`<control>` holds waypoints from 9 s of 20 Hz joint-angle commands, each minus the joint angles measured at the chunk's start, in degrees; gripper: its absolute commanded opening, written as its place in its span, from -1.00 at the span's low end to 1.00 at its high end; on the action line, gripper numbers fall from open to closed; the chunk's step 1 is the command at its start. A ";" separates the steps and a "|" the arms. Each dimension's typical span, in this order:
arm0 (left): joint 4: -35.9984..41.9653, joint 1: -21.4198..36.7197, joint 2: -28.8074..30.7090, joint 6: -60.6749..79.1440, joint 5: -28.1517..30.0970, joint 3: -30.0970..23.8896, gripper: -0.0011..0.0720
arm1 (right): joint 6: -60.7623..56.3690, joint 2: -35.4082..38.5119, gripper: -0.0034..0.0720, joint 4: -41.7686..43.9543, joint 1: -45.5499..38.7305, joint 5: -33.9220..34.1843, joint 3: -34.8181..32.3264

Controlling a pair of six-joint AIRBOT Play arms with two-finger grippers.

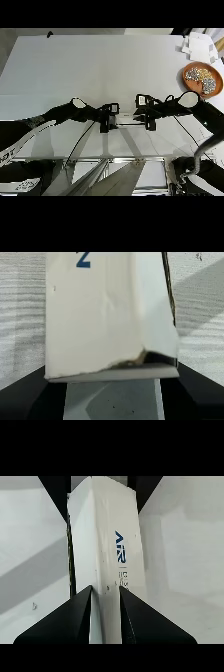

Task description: Fold the box and place the chain.

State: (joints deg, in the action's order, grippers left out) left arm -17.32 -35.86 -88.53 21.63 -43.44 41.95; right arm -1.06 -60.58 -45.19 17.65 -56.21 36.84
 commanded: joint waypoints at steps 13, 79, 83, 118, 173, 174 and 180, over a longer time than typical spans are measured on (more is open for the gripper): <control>-0.07 0.04 0.04 0.02 -0.11 0.00 -0.60 | 0.00 0.02 -0.44 0.46 0.26 1.46 -1.68; -0.07 0.04 0.04 0.02 -0.11 0.00 -0.61 | 10.60 2.62 -0.89 31.69 3.82 10.49 -13.57; -0.07 0.04 0.04 0.02 -0.11 0.00 -0.60 | 14.14 -3.48 -0.89 35.34 7.21 12.11 -13.57; -0.07 0.04 0.04 0.02 -0.11 0.00 -0.60 | -69.44 5.20 -0.89 -33.29 -21.59 -7.72 -1.18; -40.96 58.45 29.35 -61.99 -6.03 -9.57 -0.96 | -69.55 5.03 -0.88 -32.39 -22.40 -7.28 -1.18; -41.55 58.45 29.05 -62.01 -7.10 -9.60 -0.96 | -69.55 5.03 -0.88 -32.39 -22.40 -7.28 -1.18; -45.88 58.45 25.90 -66.60 -10.49 -9.64 -0.92 | -69.55 5.03 -0.88 -32.39 -22.40 -7.26 -1.18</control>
State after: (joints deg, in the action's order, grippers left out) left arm -60.90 22.52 -61.34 -42.06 -52.21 32.49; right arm -70.61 -55.53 -77.58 -4.73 -63.48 35.62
